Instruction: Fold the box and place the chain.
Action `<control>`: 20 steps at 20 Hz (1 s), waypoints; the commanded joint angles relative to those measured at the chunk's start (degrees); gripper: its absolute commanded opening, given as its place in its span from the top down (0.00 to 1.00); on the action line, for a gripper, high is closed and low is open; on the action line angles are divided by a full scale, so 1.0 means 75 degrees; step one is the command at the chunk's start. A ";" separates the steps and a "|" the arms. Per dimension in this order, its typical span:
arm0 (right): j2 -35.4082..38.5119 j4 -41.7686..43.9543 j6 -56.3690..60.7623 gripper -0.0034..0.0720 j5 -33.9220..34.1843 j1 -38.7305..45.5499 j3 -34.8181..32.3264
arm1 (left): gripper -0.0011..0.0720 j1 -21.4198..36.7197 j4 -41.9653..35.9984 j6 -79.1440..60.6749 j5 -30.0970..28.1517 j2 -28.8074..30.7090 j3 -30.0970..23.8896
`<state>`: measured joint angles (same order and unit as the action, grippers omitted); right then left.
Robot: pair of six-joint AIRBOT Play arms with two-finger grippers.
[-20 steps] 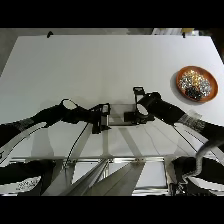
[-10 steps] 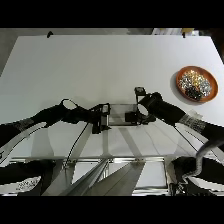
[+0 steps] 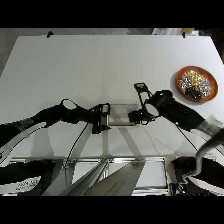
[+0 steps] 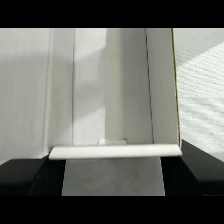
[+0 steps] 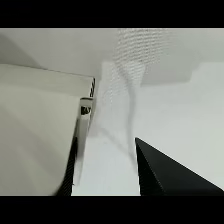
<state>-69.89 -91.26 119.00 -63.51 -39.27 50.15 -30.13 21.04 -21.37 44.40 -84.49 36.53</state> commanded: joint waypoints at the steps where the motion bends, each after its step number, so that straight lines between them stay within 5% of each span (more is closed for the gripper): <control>1: 0.0574 0.0210 -0.1218 0.41 -0.0653 0.0425 0.0449 | 0.64 0.0003 0.0000 -0.0003 -0.0003 0.0006 -0.0003; 3: 0.0577 0.0154 -0.1830 0.41 -0.1352 0.0906 0.1078 | 0.64 0.0003 0.0000 -0.0003 0.0000 0.0006 -0.0003; 6: 0.0560 0.0105 -0.2617 0.43 -0.1192 0.2020 0.1938 | 0.64 0.0003 0.0000 -0.0006 0.0000 0.0006 -0.0003; 9: 0.0376 0.0003 -0.3363 0.63 -0.0766 0.3617 0.2439 | 0.64 0.0003 0.0000 -0.0006 -0.0003 0.0006 -0.0003; 15: -0.0903 -0.0041 -0.4529 0.63 -0.0411 0.6627 0.2702 | 0.64 0.0003 0.0000 -0.0003 0.0000 0.0006 -0.0003; 20: -0.1789 -0.0294 -0.4701 0.64 -0.0379 0.7845 0.2702 | 0.64 0.0003 0.0000 -0.0003 -0.0003 0.0006 -0.0003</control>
